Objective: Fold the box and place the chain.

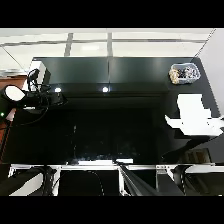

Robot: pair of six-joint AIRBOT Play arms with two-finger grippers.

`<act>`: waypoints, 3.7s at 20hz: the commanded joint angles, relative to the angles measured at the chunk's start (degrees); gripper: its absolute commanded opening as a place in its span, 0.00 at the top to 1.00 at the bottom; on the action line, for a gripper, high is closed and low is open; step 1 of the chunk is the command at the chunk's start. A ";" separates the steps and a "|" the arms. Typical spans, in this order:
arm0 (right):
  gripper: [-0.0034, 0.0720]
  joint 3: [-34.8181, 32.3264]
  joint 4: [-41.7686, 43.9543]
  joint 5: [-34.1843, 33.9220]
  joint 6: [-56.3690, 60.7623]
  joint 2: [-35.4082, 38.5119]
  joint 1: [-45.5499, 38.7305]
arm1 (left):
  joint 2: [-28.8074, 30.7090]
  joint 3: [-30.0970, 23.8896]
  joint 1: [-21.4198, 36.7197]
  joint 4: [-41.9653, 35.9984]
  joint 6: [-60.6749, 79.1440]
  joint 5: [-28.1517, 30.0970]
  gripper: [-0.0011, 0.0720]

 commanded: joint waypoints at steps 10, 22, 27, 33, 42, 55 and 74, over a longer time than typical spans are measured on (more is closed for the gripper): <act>0.94 -30.56 24.57 -11.10 2.27 32.02 21.79 | -0.04 0.02 -0.85 -1.88 4.87 -1.03 0.04; 0.94 -59.14 44.98 -55.36 -5.64 49.27 71.36 | -7.32 1.66 -9.88 -26.23 21.29 -1.55 0.03; 0.94 -59.14 45.00 -55.54 -5.62 49.27 72.35 | -24.22 8.68 -8.57 -44.44 36.33 -17.29 0.03; 0.94 -59.14 45.03 -55.41 -5.55 49.27 72.37 | -38.32 21.16 -12.04 -43.45 41.22 -34.07 0.03; 0.93 -59.14 45.03 -55.04 -5.55 49.27 72.37 | -46.21 33.46 -14.75 -31.06 42.56 -41.46 0.49; 0.06 -57.88 39.56 -50.25 -5.55 49.35 71.04 | -45.29 33.73 -15.39 -31.95 43.17 -40.61 0.96; 0.07 -43.65 10.10 -29.62 -34.97 42.93 76.65 | -22.84 13.40 -28.92 -14.71 84.52 -6.67 0.96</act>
